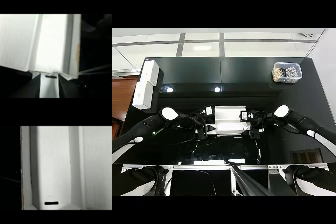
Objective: Fold the box and place the chain.
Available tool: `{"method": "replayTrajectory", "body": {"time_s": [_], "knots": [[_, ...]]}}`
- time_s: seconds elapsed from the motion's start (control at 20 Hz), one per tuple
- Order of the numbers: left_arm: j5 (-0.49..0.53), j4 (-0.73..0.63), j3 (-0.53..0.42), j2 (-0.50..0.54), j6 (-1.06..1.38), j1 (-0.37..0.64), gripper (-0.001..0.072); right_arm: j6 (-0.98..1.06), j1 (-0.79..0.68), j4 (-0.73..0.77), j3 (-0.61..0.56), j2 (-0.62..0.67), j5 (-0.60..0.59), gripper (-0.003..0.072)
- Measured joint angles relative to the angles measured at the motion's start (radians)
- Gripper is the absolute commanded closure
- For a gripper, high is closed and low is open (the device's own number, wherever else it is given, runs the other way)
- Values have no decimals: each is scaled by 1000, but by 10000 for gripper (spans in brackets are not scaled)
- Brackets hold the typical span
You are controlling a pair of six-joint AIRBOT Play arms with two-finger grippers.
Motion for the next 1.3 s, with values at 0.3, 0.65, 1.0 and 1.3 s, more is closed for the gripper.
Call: {"method": "replayTrajectory", "body": {"time_s": [0.3, 0.65, 1.0, 1.3], "knots": [[16, -66, 0, -21, 26, -31, 442, 1, 0, -1, 0, 0, -2, 455], [32, -75, 0, -31, 30, -42, 429, 3, 0, -1, 0, 0, -3, 455], [-11, 62, 42, 21, -68, -13, 683, 3, 0, 1, 0, 0, -4, 455], [-229, 403, 82, 191, -576, 195, 683, 3, 0, 1, 0, 0, -4, 456]]}}
